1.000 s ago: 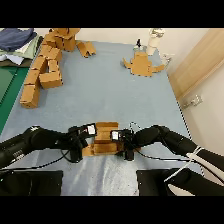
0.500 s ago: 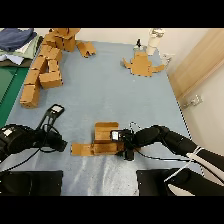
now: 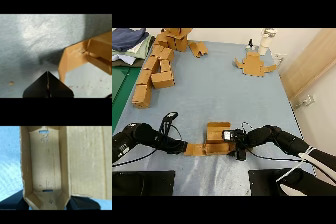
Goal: Fold the box.
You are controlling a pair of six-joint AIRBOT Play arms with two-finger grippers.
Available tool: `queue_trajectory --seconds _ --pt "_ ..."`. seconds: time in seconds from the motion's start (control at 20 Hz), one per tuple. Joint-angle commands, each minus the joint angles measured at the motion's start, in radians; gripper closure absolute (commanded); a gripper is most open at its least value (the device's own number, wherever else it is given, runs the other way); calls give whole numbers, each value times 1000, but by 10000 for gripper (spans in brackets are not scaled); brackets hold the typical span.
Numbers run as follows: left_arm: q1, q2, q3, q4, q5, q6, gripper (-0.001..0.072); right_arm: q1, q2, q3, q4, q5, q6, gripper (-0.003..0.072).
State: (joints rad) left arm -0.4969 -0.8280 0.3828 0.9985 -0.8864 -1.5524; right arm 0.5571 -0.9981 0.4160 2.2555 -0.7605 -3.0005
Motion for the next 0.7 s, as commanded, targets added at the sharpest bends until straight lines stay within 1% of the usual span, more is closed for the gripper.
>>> queue_trajectory --seconds 0.0,0.1,0.25,0.35,0.45,0.65 --pt "-43 -54 -2 -140 87 21 699 0 0 0 0 0 0 130" --pt "-84 -82 -2 -169 122 19 699 0 0 0 0 0 0 130" --pt "-126 -121 -2 -176 129 7 699 0 0 0 0 0 0 130" --pt "-143 -128 -1 -213 139 8 699 -1 0 0 0 0 0 130" --pt "-146 -116 5 -258 144 19 700 0 0 0 0 0 0 130" --pt "-146 -34 28 -267 143 8 700 0 0 0 0 0 0 130"
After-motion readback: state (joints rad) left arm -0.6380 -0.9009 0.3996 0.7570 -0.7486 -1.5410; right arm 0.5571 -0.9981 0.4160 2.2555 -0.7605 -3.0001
